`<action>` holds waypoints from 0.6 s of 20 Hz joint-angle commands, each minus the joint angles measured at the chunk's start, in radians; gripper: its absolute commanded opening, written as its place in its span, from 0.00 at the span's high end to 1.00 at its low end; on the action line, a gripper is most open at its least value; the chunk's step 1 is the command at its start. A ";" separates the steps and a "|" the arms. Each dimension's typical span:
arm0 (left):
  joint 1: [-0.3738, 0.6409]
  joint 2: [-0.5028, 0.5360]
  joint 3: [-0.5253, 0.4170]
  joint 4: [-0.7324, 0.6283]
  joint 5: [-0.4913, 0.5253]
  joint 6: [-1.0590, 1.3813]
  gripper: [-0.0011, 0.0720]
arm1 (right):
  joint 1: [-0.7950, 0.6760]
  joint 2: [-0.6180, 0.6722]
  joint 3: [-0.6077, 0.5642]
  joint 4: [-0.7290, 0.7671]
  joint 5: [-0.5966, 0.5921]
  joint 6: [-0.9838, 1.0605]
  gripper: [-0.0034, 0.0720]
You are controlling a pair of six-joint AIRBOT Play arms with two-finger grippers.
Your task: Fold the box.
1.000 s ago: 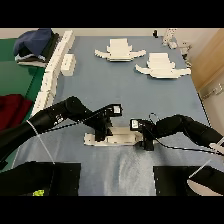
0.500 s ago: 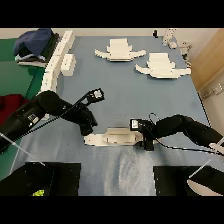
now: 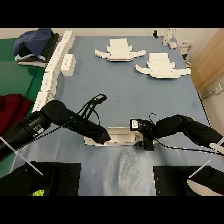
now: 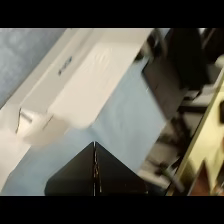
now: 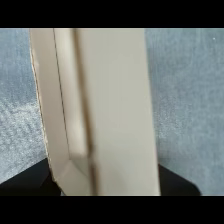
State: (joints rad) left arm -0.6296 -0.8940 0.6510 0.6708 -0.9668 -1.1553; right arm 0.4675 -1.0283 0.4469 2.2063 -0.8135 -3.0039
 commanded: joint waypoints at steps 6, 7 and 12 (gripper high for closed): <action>-0.034 -0.178 0.016 -0.062 0.408 -0.102 0.97 | 0.001 0.000 0.000 0.000 0.001 0.000 0.25; -0.027 -0.195 0.016 -0.064 0.428 -0.103 0.97 | 0.001 0.000 0.000 0.000 0.001 0.000 0.25; 0.004 -0.262 0.016 -0.058 0.438 -0.114 0.97 | 0.001 0.000 0.000 0.000 0.001 0.000 0.25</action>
